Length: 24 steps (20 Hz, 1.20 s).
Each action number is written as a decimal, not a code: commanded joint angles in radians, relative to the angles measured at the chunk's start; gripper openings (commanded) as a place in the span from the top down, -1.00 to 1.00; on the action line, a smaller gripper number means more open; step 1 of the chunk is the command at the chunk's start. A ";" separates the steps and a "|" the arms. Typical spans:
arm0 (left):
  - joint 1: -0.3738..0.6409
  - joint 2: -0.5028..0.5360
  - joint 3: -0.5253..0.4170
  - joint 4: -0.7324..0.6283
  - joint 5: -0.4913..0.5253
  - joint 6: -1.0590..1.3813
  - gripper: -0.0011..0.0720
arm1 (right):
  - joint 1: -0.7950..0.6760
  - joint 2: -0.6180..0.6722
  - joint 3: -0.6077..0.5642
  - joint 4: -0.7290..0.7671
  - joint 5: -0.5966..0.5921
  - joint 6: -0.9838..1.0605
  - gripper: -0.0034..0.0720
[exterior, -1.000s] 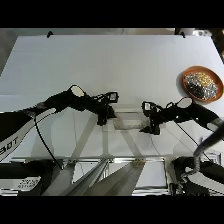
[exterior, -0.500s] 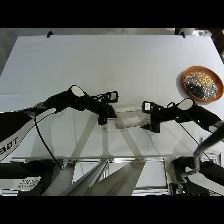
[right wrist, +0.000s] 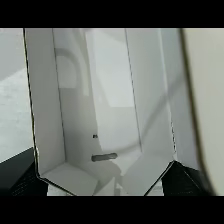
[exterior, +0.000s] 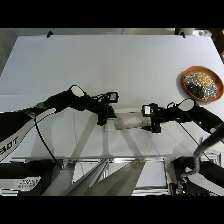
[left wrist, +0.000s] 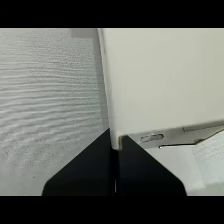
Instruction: Fold the box and place the chain.
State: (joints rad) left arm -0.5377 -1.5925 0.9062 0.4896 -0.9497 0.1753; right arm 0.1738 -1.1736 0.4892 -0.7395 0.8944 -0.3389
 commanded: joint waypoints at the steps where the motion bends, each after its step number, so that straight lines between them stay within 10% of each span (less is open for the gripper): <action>1: 0.000 0.000 0.000 -0.003 0.003 0.000 0.94 | -0.001 0.002 -0.001 0.018 0.029 -0.007 -0.97; 7: 0.000 0.000 0.000 -0.003 0.002 0.000 0.94 | 0.000 0.002 -0.005 0.005 0.055 -0.006 -0.88; 11: 0.000 0.000 0.000 -0.003 0.002 0.000 0.94 | -0.001 0.002 -0.016 -0.014 0.027 -0.006 -0.49; 24: 0.000 0.000 0.000 -0.003 0.003 0.000 0.94 | 0.000 -0.005 -0.020 0.045 -0.075 -0.010 -0.46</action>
